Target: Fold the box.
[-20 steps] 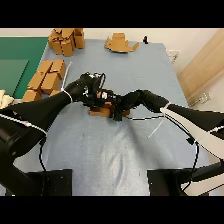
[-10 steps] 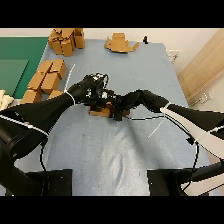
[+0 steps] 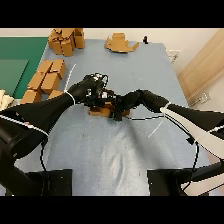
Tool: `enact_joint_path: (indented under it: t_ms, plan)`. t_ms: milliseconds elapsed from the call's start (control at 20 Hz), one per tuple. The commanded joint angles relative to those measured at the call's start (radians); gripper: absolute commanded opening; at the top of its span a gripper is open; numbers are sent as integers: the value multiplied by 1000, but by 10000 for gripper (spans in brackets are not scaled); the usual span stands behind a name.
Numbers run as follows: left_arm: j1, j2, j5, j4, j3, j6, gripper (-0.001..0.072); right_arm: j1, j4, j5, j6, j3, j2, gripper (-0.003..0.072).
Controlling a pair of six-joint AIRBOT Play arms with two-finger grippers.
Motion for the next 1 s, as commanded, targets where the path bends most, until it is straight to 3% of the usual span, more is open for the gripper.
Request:
enact_joint_path:
  t_ms: [0, 600, 650, 700, 750, 950]
  plan:
    - [-1, -1, -17, -6, 0, 4, 10, 0, 0, 1, 0, 0, 0, 518]
    - [2, 5, -10, -2, 0, 28, 15, 1, 0, 0, 0, 0, 0, 518]
    - [7, 10, -12, -2, 0, 31, 159, 0, 0, 0, 0, 0, 0, 518]
    - [9, 19, -12, -8, 0, 30, 449, 1, 0, 0, 0, 0, 0, 518]
    - [13, 32, -9, -7, 0, 30, 481, 0, 0, 0, 0, 0, 0, 518]
    - [39, 71, -12, -19, 0, 32, 482, 0, 0, 0, 0, 0, 0, 518]
